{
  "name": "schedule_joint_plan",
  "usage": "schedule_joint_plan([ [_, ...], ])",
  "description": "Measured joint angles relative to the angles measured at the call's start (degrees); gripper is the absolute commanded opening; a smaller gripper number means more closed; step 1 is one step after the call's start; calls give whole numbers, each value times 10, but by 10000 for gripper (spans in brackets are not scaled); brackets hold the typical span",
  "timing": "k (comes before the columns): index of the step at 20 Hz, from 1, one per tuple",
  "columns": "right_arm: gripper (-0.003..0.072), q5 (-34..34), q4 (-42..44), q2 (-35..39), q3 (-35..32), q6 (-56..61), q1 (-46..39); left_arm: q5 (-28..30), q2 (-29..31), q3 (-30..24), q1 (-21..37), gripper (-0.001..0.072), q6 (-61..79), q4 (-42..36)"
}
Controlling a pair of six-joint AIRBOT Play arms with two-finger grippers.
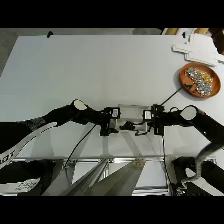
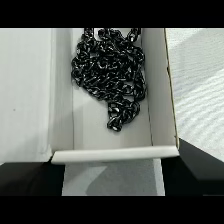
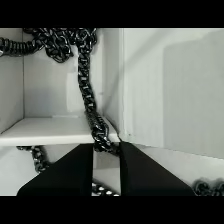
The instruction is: Fold the box and place the chain.
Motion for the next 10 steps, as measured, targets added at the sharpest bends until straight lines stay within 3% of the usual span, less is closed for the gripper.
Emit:
schedule_joint_plan([
  [5, 18, -8, -18, 20, -5, 15, 0, 0, 0, 0, 0, 170, 0, 0],
  [10, 18, -21, -76, 121, -6, 110, 0, 0, 0, 0, 0, 170, 0, 0],
])
